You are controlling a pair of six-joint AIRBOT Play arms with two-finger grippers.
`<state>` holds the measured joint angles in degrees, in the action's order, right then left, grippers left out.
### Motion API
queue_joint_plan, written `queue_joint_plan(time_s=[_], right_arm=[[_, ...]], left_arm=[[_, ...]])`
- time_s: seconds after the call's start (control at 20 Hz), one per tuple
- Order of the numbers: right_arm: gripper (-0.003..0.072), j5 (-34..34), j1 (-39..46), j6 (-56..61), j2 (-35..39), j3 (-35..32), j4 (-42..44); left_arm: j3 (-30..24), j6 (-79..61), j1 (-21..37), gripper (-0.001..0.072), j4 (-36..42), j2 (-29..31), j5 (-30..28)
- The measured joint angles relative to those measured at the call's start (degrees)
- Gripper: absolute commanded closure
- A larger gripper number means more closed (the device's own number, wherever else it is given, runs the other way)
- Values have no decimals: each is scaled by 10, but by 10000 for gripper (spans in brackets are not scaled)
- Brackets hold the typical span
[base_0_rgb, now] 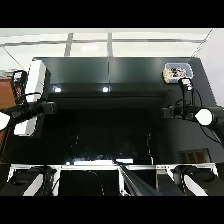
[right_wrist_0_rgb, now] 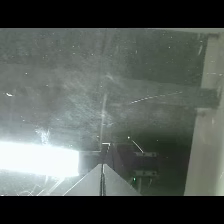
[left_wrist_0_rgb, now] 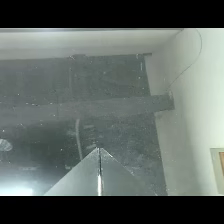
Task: Fold the box and place the chain.
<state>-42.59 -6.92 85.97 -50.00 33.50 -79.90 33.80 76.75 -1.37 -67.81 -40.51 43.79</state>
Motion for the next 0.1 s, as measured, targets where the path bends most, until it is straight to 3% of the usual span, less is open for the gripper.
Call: queue_joint_plan(time_s=[0.1], right_arm=[[672,0,0,1,0,0,0]], left_arm=[[0,0,0,685,-1,0,-2]])
